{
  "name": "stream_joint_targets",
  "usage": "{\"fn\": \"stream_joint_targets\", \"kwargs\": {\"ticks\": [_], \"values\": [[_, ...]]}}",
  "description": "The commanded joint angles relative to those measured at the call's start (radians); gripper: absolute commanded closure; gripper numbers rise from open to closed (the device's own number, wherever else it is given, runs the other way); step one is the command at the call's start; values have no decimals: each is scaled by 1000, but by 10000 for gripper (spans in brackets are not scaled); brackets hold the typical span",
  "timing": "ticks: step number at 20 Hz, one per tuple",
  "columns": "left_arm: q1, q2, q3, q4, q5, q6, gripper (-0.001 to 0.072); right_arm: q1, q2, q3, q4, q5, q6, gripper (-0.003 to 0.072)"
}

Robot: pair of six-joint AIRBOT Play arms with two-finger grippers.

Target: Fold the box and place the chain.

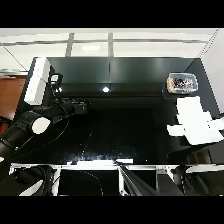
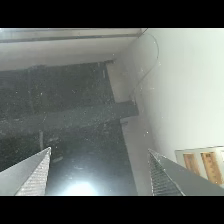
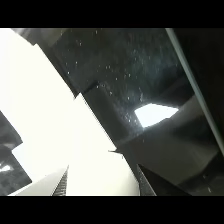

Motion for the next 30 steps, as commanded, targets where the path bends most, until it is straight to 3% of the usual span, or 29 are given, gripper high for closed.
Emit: {"fn": "stream_joint_targets", "kwargs": {"ticks": [1,7,8,9,14,16,23,30], "values": [[0,-1,0,2,0,0,3,4,40,-26,-32,-2,11,194],[0,-1,0,3,0,1,3,7,103,-48,-119,-48,43,196],[0,-1,0,3,0,1,3,7,112,-50,-125,-61,50,229],[0,-1,0,3,0,1,3,7,116,-50,-135,-63,53,350],[0,-6,0,4,0,2,3,31,117,-113,-194,-58,50,378],[0,-6,0,4,0,2,3,34,117,-113,-170,-58,28,659],[0,-6,0,3,0,2,4,36,176,-134,-11,-28,-3,678],[-1,-6,0,3,-35,2,4,153,327,-356,43,-61,64,678]]}}
